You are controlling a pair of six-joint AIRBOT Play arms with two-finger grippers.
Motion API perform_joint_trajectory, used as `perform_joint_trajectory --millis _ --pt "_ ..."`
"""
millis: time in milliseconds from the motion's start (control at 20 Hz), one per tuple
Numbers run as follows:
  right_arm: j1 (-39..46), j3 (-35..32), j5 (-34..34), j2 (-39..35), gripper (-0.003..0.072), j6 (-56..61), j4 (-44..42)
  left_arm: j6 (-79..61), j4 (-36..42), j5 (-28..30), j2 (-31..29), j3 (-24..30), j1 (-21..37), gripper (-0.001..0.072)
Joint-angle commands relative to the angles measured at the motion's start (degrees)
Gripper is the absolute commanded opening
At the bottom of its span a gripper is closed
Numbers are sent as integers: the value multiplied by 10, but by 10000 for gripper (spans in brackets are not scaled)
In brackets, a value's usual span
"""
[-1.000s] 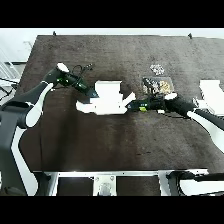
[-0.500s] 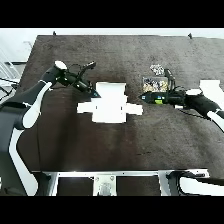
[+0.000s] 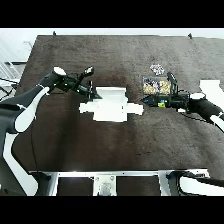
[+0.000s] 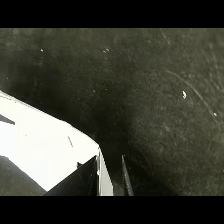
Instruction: Fold the box and place the chain.
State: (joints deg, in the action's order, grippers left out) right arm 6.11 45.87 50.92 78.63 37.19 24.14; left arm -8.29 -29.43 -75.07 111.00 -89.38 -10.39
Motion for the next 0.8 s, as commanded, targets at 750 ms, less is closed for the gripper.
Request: perform_joint_trajectory --millis 750 --pt "0 -12 -10 -7 207 -49 -45 -147 29 105 -3 84 2 13"
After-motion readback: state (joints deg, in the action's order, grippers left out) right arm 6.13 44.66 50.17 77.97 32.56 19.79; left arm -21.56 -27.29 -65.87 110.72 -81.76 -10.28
